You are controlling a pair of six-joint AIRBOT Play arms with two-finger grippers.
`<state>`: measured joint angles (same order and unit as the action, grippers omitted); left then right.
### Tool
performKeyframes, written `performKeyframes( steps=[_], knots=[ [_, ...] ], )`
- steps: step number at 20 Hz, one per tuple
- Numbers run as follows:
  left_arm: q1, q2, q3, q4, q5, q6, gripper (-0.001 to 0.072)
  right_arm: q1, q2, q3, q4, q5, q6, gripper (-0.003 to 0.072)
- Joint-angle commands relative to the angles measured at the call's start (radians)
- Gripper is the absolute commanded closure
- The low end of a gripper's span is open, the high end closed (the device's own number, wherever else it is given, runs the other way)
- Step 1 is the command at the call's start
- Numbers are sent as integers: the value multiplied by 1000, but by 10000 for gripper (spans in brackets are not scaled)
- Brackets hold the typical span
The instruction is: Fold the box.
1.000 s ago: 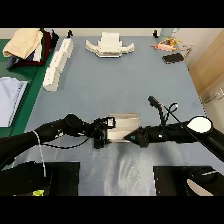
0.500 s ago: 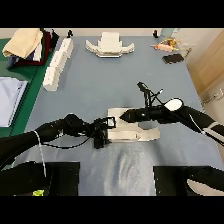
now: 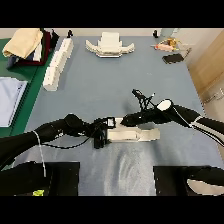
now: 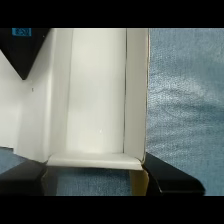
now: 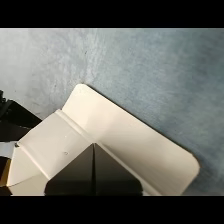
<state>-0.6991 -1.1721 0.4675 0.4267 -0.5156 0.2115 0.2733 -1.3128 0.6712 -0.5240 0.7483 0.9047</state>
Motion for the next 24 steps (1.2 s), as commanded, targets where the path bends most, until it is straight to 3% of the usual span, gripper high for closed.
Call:
performKeyframes(
  steps=[1, 7, 13, 14, 15, 17, 18, 24],
  knots=[
    [1, 0, 1, 0, 0, 0, 188, 1, 11, 1, -11, 23, -1, 684],
    [1, 0, 1, 0, 0, 0, 188, 0, 272, 19, -91, 53, -8, 684],
    [1, 0, 1, 0, 0, 0, 188, 1, 597, -31, -376, 349, -42, 682],
    [1, 0, 1, 0, 0, 0, 188, 1, 638, -57, -436, 380, -43, 561],
    [1, 0, 1, 0, 0, 0, 188, 1, 674, -91, -487, 401, -55, 350],
    [1, 0, 1, 0, 0, 0, 188, 1, 713, -155, -568, 397, -142, 229],
    [1, 0, 1, 0, 0, 0, 188, 1, 718, -179, -613, 382, -188, 108],
    [1, 0, 1, 0, 0, 0, 188, 1, 597, -249, -698, 88, -373, 106]
  ],
)
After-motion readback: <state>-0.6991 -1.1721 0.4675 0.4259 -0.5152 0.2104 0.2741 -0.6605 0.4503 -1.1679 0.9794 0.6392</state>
